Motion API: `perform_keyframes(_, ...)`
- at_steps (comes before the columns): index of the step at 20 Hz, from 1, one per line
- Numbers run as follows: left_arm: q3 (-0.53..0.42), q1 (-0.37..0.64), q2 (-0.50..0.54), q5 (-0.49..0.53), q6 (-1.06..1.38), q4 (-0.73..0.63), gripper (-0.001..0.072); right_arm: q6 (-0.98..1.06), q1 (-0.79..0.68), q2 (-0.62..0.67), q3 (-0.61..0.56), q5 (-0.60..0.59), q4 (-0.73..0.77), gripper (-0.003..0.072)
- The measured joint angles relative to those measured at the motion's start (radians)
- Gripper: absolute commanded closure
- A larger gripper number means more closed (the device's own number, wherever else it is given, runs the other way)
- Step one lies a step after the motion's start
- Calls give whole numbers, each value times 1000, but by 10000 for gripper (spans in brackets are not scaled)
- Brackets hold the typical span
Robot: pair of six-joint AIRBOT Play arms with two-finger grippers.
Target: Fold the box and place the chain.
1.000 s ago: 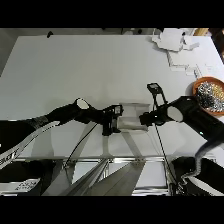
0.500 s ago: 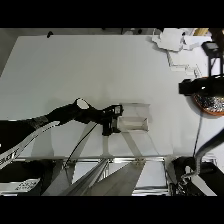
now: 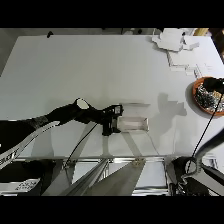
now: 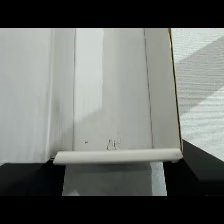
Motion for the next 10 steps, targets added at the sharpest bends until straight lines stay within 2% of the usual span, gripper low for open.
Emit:
perform_keyframes(3, 0, 0, 0, 0, 0, 0, 499, -12, -22, -69, 0, -34, -1, 370)
perform_keyframes(5, 0, 0, 0, 0, 0, 0, 499, -28, -28, -107, 0, -41, -5, 421)
perform_keyframes(10, 0, 0, 0, 0, 0, 0, 499, -48, -34, -167, 0, -63, -35, 432)
